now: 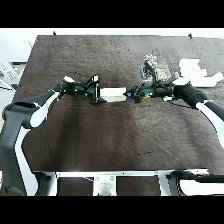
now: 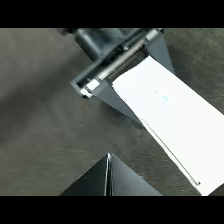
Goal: Fold the box and place the chain.
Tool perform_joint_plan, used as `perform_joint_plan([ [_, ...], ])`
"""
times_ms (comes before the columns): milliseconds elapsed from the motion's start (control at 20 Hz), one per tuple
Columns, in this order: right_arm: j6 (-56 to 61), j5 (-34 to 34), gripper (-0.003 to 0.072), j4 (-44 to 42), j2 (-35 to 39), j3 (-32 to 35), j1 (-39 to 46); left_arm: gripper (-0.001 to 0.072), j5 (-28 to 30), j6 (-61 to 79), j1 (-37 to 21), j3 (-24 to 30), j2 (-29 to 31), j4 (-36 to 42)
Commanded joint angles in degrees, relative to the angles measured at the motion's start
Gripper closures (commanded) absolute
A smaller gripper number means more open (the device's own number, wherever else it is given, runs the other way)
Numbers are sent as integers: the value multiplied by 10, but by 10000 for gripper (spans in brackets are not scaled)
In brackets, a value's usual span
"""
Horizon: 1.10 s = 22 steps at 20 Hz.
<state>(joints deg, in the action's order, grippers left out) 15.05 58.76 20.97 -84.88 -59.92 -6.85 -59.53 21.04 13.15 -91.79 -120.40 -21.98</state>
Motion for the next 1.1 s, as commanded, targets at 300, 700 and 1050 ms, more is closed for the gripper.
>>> perform_joint_plan([
  [300,-65,-148,677,-10,-102,-41,-55,239,0,0,0,0,0,3],
  [700,-35,-142,677,-4,-125,-52,-58,239,0,0,0,0,0,4],
  [1050,-31,-142,678,-10,-8,-53,-56,239,0,0,0,0,0,6],
])
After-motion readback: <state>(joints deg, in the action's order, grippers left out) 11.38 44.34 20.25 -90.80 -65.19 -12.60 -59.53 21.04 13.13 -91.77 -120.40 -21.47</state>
